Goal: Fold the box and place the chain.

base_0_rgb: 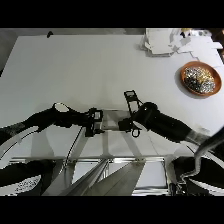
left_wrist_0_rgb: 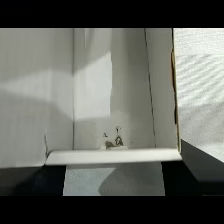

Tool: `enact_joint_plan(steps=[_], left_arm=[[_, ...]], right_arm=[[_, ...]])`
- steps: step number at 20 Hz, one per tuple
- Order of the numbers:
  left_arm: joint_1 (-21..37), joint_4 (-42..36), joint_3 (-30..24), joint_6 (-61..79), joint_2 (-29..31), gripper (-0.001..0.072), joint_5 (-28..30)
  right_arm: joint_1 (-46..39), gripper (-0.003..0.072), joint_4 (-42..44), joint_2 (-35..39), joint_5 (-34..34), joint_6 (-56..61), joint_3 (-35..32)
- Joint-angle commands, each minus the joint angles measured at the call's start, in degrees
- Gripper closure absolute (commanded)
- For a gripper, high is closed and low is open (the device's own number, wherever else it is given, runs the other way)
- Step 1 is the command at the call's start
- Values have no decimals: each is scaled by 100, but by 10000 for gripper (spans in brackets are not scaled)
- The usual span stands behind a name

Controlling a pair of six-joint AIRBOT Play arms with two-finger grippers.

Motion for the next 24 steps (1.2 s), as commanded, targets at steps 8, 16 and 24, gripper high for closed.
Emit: enact_joint_plan(steps=[8,16,24], left_arm=[[0,-2,-2,-2,2,696,2],[0,-2,-2,-2,2,696,0],[0,-2,-2,-2,2,696,0]], right_arm=[[-1207,371,-459,2214,669,-2004,367],[-5532,387,525,286,-251,-4070,2247],[-6926,388,509,-2470,459,-4651,4568]])
